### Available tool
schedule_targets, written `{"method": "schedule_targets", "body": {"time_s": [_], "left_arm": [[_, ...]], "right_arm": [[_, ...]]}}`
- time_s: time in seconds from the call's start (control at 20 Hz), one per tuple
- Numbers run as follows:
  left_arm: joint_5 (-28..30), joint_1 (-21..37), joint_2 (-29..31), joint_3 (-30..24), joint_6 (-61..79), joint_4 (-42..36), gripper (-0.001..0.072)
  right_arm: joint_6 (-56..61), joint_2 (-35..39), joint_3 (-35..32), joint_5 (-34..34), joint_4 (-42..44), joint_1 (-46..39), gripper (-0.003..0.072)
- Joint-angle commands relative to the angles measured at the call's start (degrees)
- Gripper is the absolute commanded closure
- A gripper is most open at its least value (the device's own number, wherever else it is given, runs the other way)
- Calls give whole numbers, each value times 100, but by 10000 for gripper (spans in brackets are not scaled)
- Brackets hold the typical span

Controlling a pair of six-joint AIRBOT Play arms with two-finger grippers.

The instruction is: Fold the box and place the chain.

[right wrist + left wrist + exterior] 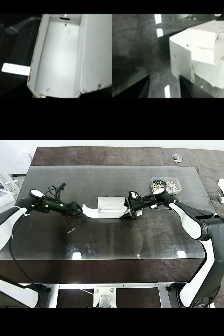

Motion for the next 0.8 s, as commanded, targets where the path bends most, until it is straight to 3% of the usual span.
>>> {"method": "schedule_targets", "body": {"time_s": [0.0, 0.75], "left_arm": [[315, -236, -15, -22, -131, -55, 291], [229, -525, -20, -31, 459, -1318, 291]], "right_arm": [[-2, -2, 0, 2, 0, 0, 105], [0, -2, 0, 2, 0, 0, 105]]}}
